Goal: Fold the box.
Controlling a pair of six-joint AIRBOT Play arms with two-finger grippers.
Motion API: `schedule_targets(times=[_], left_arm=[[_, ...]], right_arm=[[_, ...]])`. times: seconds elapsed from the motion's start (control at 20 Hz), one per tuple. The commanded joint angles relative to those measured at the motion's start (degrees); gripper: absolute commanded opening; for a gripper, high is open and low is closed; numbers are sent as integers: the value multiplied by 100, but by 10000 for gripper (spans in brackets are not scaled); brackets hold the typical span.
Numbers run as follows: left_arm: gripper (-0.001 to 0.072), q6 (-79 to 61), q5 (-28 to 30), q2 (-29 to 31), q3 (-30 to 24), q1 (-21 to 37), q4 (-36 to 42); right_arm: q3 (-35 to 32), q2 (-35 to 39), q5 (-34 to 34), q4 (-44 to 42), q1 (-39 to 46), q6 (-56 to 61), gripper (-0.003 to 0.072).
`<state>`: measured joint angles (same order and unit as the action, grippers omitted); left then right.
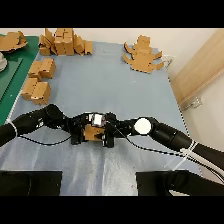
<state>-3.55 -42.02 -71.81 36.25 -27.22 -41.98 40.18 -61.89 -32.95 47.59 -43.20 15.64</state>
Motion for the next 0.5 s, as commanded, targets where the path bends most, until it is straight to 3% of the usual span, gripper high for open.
schedule_targets(times=[0.0,0.05,0.1,0.15,0.45], left_arm=[[408,-2,-2,2,-2,4,-2],[408,-2,2,4,-2,7,-2],[408,-2,4,2,-2,7,-2],[408,-4,2,4,0,4,-2],[408,-2,2,4,-2,4,-2]], right_arm=[[-2,-31,-63,275,-87,-136,381],[-2,-35,-59,367,-85,-142,387],[-2,-59,-57,433,-85,-166,469],[-2,-96,-59,452,-83,-173,505],[-2,-173,402,979,-76,-173,504]])
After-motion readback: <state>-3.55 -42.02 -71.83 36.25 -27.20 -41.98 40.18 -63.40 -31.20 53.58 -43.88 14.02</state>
